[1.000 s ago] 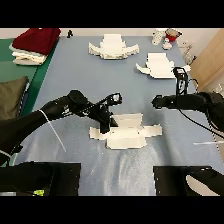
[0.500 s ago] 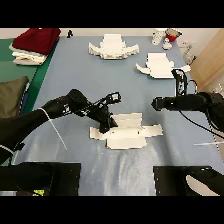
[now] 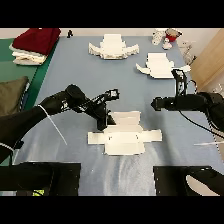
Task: Fold the box.
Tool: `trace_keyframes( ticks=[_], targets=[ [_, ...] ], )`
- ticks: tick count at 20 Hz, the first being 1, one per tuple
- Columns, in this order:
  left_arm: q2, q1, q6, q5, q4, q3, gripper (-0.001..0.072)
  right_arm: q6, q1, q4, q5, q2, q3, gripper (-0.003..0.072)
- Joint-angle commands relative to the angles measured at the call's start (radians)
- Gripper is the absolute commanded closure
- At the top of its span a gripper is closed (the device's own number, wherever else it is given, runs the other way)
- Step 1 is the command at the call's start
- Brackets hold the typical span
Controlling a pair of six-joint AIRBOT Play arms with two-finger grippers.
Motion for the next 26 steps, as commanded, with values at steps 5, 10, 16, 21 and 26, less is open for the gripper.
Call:
trace_keyframes(
  ticks=[5, 10, 16, 21, 26],
  targets=[
    [-0.029, 0.001, -0.011, -0.032, -0.006, 0.014, 0.0693, 0.000, 0.000, 0.005, 0.003, -0.001, 0.001, 0.0249],
    [-0.038, 0.000, -0.028, -0.037, 0.002, 0.013, 0.0693, 0.000, 0.000, 0.012, 0.002, -0.001, 0.001, 0.0250],
    [-0.061, 0.000, -0.034, -0.084, 0.002, 0.012, 0.0693, 0.000, 0.000, 0.012, 0.000, -0.001, 0.001, 0.0250],
    [-0.061, 0.000, -0.035, -0.118, 0.002, 0.011, 0.0693, 0.000, 0.000, 0.012, -0.002, -0.001, 0.001, 0.0250],
    [-0.061, 0.000, -0.061, -0.129, 0.002, 0.011, 0.0693, 0.000, 0.000, 0.025, -0.069, -0.001, 0.001, 0.0250]
  ],
)
